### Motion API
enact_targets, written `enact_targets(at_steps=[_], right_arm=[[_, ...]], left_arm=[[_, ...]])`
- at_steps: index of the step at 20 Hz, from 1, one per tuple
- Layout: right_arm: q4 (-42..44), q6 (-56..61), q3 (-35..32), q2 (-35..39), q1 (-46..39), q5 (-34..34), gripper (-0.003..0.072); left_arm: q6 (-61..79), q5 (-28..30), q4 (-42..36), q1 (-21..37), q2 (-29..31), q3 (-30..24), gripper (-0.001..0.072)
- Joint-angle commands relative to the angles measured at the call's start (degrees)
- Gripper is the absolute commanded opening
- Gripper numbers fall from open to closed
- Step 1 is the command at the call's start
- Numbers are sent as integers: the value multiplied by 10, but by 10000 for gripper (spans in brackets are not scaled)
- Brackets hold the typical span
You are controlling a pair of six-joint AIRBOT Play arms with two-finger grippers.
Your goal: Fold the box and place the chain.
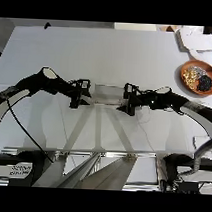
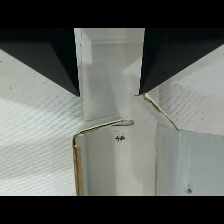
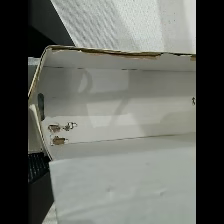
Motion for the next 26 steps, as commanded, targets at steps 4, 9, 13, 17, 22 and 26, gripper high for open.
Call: enact_targets(at_steps=[4, 9, 13, 17, 22, 26], right_arm=[[0, 0, 0, 0, 0, 0, 516], [0, 0, 0, 0, 0, 0, 516], [0, 0, 0, 0, 0, 0, 516], [0, 0, 0, 0, 0, 0, 516], [0, 0, 0, 0, 0, 0, 516], [0, 0, 0, 0, 0, 0, 516]], left_arm=[[59, -3, -43, 0, -1, 0, 379], [99, -3, -101, 0, -2, 0, 266], [99, -1, -100, 0, -2, 0, 264], [99, 3, -99, 0, -2, 0, 201], [112, 3, -99, -1, -2, 0, 87], [112, 3, -100, -9, -2, 0, 60]])
